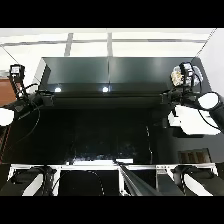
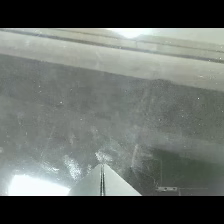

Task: Fold the box and place the chain.

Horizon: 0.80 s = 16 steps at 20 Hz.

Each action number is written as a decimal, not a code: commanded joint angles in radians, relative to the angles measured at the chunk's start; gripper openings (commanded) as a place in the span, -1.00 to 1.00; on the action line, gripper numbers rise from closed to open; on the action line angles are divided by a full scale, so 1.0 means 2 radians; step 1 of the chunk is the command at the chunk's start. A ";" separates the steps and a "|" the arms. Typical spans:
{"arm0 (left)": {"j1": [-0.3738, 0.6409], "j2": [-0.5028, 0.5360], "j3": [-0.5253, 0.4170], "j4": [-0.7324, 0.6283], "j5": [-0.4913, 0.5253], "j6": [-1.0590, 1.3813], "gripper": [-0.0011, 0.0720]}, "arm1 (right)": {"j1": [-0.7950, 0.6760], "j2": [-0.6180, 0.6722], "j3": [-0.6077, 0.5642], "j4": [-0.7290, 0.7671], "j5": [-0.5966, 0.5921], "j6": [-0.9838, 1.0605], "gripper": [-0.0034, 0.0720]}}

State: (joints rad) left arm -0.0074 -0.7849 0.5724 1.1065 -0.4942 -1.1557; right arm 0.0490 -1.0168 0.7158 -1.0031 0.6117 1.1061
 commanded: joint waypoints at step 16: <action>0.000 0.000 0.000 0.000 0.000 0.000 -0.88 | 0.001 0.000 0.000 0.051 -0.031 0.000 -0.83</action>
State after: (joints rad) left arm -0.0074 -0.7849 0.5724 1.1061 -0.4938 -1.1561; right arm 0.0502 -1.0168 0.7158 -0.9836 0.5983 1.1061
